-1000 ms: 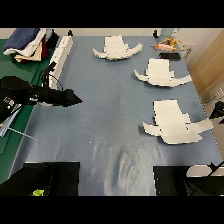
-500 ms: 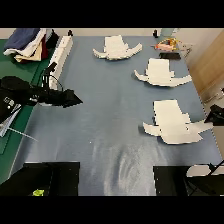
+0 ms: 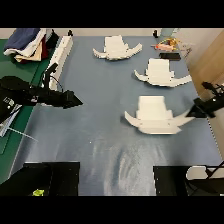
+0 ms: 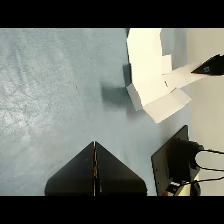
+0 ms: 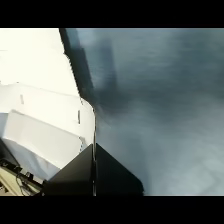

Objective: Fold the box.

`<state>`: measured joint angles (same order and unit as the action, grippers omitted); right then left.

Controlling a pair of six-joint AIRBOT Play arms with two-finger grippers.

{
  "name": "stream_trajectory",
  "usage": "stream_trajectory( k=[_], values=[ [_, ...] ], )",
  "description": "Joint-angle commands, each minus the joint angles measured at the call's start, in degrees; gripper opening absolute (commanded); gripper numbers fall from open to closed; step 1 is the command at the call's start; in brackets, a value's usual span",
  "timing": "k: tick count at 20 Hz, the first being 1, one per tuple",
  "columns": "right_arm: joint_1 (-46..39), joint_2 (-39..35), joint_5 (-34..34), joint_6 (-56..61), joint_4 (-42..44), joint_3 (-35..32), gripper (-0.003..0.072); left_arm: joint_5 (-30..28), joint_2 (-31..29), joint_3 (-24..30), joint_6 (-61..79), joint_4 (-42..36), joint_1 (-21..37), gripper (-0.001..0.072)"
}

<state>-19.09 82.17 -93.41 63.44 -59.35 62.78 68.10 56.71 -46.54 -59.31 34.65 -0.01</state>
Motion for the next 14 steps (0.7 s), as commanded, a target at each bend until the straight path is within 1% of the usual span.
stream_trajectory(
  k=[1,3,6,9,10,11,12,14],
  values=[
    [9.0,-6.5,6.7,4.6,13.8,-6.8,-0.0001,3.5,0.0,0.0,3.1,0.5,0.1,0.0014],
    [15.3,-12.3,14.3,9.7,13.6,-12.8,-0.0001,4.7,0.0,0.0,4.5,1.6,0.1,0.0014],
    [24.5,-19.6,22.2,16.3,12.5,-22.1,-0.0002,7.9,0.0,0.0,4.7,3.8,0.1,0.0015],
    [30.4,-22.5,29.9,20.9,11.1,-28.3,0.0001,8.2,0.0,0.0,4.7,4.1,0.1,0.0015],
    [31.4,-22.4,31.2,21.7,11.1,-29.6,0.0070,8.1,0.0,0.0,4.7,4.1,0.1,0.0014],
    [31.8,-22.1,32.1,22.4,10.6,-30.4,0.0184,8.1,0.0,0.0,4.7,4.2,0.1,0.0014],
    [31.8,-21.4,32.2,22.7,10.0,-30.6,0.0204,8.1,0.0,0.0,4.7,4.1,0.1,0.0014],
    [31.7,-19.9,32.2,22.7,8.9,-30.6,0.0204,8.0,0.0,0.0,4.7,4.1,0.1,0.0015]
  ],
)
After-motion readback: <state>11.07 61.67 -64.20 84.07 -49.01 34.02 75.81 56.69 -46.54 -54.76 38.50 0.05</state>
